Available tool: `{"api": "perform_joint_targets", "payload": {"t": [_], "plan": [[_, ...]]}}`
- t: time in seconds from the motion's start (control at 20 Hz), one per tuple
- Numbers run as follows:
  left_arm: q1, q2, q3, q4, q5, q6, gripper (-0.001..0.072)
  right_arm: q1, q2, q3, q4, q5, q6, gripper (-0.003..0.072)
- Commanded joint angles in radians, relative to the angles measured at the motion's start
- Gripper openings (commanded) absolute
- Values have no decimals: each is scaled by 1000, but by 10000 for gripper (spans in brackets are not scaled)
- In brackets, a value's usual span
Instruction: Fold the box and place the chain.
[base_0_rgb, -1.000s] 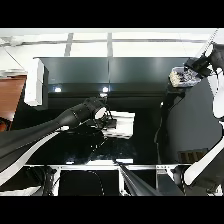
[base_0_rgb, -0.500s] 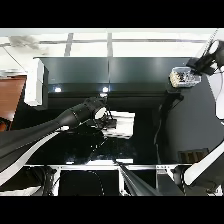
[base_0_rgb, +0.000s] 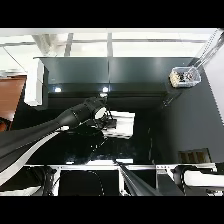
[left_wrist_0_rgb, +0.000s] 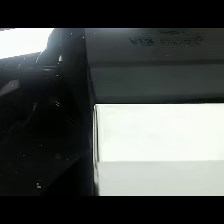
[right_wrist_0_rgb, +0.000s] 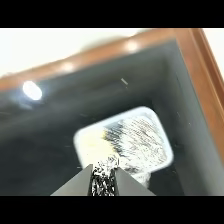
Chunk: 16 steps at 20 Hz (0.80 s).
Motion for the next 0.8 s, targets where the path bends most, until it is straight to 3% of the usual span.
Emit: {"api": "perform_joint_targets", "payload": {"t": [0.0, 0.25, 0.35, 0.65, 0.75], "plan": [[1, 0, 0, 0, 0, 0, 31, 3, 187, -6, 171, 30, -42, 14], [1, 0, 0, 0, 3, 0, 31, 5, 337, -7, 386, 172, -68, 15], [1, 0, 0, 0, 3, 0, 31, 44, 390, -50, 439, 158, -116, 15], [1, 0, 0, 0, 3, 0, 31, 230, 455, -216, 456, 314, -149, 16], [1, 0, 0, 0, 3, 0, 31, 275, 455, -253, 460, 318, -153, 15]]}}
